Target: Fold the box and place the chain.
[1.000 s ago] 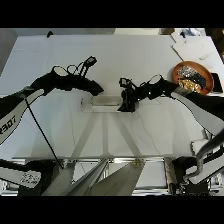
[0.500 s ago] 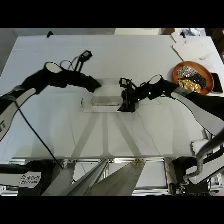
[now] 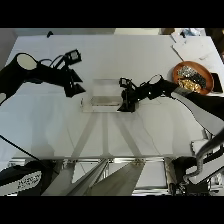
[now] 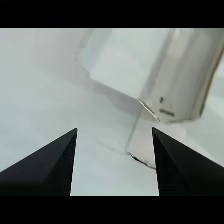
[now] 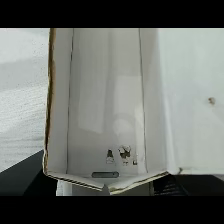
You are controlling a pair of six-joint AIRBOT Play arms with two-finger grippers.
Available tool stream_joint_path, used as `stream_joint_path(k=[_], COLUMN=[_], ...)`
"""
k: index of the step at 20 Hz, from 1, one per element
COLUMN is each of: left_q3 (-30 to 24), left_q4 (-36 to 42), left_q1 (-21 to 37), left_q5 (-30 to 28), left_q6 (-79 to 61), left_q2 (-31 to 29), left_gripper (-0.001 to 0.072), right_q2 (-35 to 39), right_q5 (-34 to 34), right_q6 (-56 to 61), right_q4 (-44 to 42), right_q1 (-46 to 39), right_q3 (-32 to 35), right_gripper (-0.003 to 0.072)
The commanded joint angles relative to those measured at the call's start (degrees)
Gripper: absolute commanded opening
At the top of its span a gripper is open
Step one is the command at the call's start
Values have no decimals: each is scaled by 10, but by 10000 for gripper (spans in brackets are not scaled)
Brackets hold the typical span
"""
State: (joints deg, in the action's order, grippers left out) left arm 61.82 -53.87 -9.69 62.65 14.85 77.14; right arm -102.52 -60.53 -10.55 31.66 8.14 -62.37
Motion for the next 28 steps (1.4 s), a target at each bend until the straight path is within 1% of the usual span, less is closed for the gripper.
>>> stream_joint_path(k=[1,2,4,6,8,9,13,15,17,18,19,20,23,27,28], left_q3=[-52,-68,-84,-87,-87,-87,-87,-87,-87,-87,-87,-87,-87,-87,-87], left_q4=[-23,-23,-21,-12,9,16,20,20,20,20,20,20,28,79,84], left_q1=[-12,-17,-26,-37,-47,-53,-65,-65,-65,-65,-65,-65,-65,-65,-65], left_q5=[11,5,-3,-3,-9,-18,-90,-107,-106,-103,-101,-101,-101,-102,-101], left_q6=[-88,-114,-150,-178,-214,-226,-224,-224,-224,-224,-224,-224,-224,-226,-226], left_q2=[-7,-4,7,23,42,51,71,71,71,71,71,71,71,72,75], left_gripper=[520,520,520,518,496,496,489,388,377,319,246,200,199,192,146], right_q2=[0,0,0,0,0,0,0,0,0,0,0,0,0,0,0], right_q5=[-1,-1,-1,-1,-1,-1,-1,-1,-1,-1,-1,-1,-1,-1,-1], right_q6=[0,0,0,0,0,0,0,0,0,0,0,0,0,0,0], right_q4=[0,0,0,0,0,0,0,0,0,0,0,0,0,0,0], right_q1=[0,0,0,0,0,0,0,0,0,0,0,0,0,0,0], right_q3=[-1,-1,-1,-1,-1,-1,-1,-1,-1,-1,-1,-1,-1,-1,-1], right_gripper=[530,530,530,530,530,530,530,530,530,530,530,530,530,530,530])
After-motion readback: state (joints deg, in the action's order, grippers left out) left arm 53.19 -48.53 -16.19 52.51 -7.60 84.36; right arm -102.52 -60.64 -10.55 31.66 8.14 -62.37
